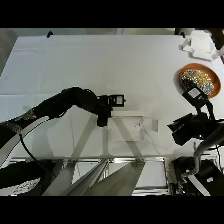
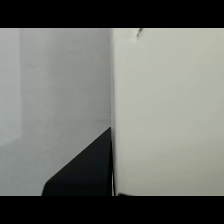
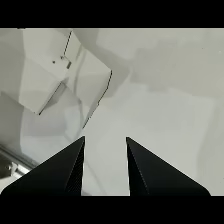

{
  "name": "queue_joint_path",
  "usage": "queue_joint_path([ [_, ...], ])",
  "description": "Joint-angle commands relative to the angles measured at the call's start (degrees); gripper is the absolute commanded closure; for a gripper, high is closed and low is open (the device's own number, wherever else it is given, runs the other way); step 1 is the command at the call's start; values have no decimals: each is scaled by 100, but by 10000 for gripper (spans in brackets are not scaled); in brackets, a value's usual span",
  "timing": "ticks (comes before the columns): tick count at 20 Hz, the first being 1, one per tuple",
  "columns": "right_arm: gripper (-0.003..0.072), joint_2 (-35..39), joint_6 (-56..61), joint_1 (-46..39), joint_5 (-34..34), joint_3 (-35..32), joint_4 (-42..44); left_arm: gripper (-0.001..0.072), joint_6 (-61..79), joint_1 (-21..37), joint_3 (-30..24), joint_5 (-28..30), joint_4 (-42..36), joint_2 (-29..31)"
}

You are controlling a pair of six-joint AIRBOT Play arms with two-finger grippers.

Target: Fold the box and place the chain.

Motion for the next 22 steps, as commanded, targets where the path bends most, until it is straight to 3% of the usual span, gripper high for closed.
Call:
queue_joint_path([
  [1,387,-13,-514,4,-284,-168,4,706,4,-2,101,-13,-26,-138],
  [5,387,-13,-946,4,-522,-168,26,706,4,-2,101,-131,-17,-240],
  [22,387,-13,-1709,4,-448,-170,330,700,-2,-2,101,-149,0,-404],
])
